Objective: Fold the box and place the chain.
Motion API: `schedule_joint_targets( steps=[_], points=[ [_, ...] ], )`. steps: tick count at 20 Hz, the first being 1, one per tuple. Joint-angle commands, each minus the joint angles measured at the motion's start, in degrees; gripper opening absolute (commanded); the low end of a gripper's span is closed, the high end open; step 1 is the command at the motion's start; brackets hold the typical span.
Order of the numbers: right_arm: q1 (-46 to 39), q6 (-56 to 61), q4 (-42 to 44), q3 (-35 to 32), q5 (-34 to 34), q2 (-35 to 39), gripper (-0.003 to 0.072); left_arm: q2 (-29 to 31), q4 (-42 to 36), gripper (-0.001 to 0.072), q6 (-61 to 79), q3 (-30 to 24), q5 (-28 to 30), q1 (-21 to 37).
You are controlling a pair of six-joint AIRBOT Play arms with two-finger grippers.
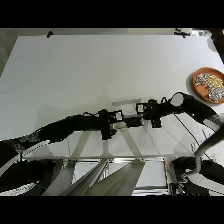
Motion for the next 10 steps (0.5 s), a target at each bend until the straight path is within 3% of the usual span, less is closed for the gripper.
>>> schedule_joint_targets(
  steps=[1, 10],
  points=[
    [0.1, 0.0, -0.2, 0.0, -0.3, -0.4, 0.0037, 0.0, 0.0, 0.0257, 0.0, 0.0, 0.0, 0.0],
    [0.1, 3.9, -2.9, 0.0, 0.3, 2.9, 0.0014, 0.0, 0.0, 0.0257, 0.0, 0.0, 0.0, 0.0]
  ],
)
